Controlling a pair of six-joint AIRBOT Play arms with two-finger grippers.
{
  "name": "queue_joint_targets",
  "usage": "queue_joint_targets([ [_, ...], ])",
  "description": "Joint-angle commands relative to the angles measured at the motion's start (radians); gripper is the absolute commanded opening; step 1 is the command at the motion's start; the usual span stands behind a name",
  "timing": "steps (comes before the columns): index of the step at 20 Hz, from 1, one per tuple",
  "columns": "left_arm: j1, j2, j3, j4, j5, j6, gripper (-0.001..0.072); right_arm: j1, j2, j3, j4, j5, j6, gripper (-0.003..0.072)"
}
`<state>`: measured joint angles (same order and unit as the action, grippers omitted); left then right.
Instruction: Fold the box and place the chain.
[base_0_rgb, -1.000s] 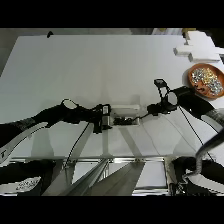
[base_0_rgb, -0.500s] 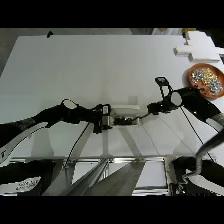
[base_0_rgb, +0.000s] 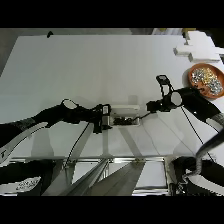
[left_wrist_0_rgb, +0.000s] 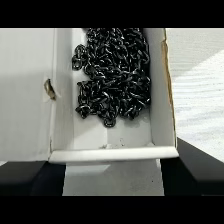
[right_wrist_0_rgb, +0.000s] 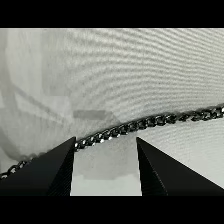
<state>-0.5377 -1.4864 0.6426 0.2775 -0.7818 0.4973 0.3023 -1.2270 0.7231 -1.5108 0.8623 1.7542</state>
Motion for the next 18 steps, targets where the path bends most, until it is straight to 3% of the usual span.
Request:
queue_joint_targets([
  [1, 0.0, 0.0, 0.0, 0.0, 0.0, 0.0, 0.0136, 0.0, -0.021, 0.001, 0.001, 0.008, 0.003, 0.0431],
  [10, 0.0, 0.0, 0.0, 0.0, 0.0, 0.0, 0.0136, 0.0, -0.053, 0.001, 0.001, 0.009, 0.003, 0.0386],
  [12, 0.0, 0.0, 0.0, 0.0, 0.0, 0.0, 0.0136, 0.0, -0.053, 0.001, 0.001, 0.014, 0.0, 0.0223],
  [13, 0.0, 0.0, 0.0, 0.0, 0.0, 0.0, 0.0136, 0.0, -0.053, 0.001, 0.001, 0.018, -0.001, 0.022],
  [14, 0.0, 0.0, 0.0, 0.0, 0.0, 0.0, 0.0136, 0.0, -0.053, 0.001, 0.001, 0.024, -0.01, 0.0165],
  [15, 0.0, 0.0, 0.0, 0.0, 0.0, 0.0, 0.0136, 0.0, -0.052, 0.001, 0.001, 0.035, -0.025, 0.0041],
  [18, 0.0, 0.0, 0.0, 0.0, 0.0, 0.0, 0.0136, 0.0, -0.022, 0.001, 0.001, 0.055, -0.061, 0.0019],
])
